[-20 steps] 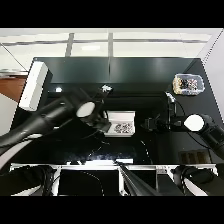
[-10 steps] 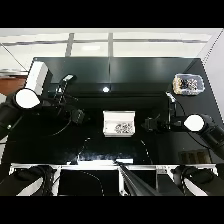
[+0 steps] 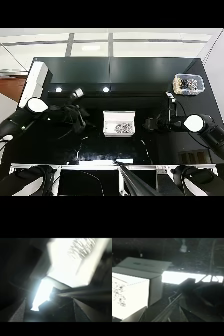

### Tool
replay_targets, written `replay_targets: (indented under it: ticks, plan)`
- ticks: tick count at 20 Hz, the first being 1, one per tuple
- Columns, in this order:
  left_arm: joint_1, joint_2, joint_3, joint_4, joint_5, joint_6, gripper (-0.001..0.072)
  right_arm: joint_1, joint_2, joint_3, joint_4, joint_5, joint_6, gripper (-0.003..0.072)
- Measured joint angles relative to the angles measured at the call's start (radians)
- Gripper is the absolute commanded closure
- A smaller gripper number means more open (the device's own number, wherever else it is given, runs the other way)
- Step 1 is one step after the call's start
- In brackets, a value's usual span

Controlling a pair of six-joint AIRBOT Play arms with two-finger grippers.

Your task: Fold the box and place the chain.

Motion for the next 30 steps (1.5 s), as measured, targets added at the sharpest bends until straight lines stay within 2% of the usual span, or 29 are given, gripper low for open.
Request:
replay_targets:
  ticks: [4, 9, 16, 30]
  plan:
    - [-0.061, -0.067, -0.005, -0.024, -0.002, 0.293, 0.0013, 0.0, 0.0, 0.0, -0.018, -0.003, 0.0, 0.0195]
    - [-0.08, -0.166, -0.006, -0.082, -0.018, 0.429, 0.0011, 0.0, 0.0, 0.0, -0.034, -0.003, 0.0, 0.0195]
    - [-0.092, -0.22, 0.0, -0.151, 0.003, 0.433, 0.0012, 0.0, 0.0, 0.0, -0.04, -0.005, 0.0, 0.0195]
    - [-0.103, -0.225, 0.001, -0.161, 0.046, 0.402, 0.0011, 0.0, 0.0, 0.0, -0.04, -0.008, 0.0, 0.0195]
